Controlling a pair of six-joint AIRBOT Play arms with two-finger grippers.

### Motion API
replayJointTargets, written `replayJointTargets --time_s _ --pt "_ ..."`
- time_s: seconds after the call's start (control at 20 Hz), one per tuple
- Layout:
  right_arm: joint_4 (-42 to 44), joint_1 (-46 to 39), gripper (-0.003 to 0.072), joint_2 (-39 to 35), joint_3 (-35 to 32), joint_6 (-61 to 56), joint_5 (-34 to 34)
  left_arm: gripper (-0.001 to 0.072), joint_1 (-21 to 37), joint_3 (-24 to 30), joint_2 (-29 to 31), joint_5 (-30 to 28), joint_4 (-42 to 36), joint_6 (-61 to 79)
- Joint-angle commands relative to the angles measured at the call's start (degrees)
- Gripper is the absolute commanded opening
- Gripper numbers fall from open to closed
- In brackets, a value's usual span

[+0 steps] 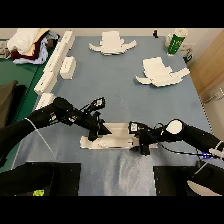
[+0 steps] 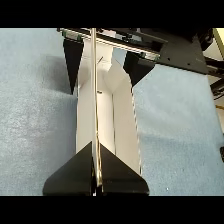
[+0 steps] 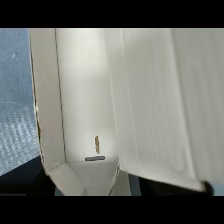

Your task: Fold the box.

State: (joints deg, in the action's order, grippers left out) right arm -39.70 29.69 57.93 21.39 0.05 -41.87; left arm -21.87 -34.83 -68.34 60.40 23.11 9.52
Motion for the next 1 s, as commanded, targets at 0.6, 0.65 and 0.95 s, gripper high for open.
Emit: replayJointTargets --time_s 0.6,0.65,0.95 --pt "0.1 0.1 0.0644 0.0 -0.1 2.4 -0.4 0.0015 0.0 0.0 0.1 0.1 0.1 0.0" --pt "0.1 0.1 0.0639 0.2 -0.1 2.6 0.0 0.0014 0.0 0.0 0.1 0.1 0.1 0.0" --pt "-0.3 2.2 0.0508 1.1 -0.1 2.6 0.6 0.0014 0.0 0.0 0.1 0.1 0.1 0.0"
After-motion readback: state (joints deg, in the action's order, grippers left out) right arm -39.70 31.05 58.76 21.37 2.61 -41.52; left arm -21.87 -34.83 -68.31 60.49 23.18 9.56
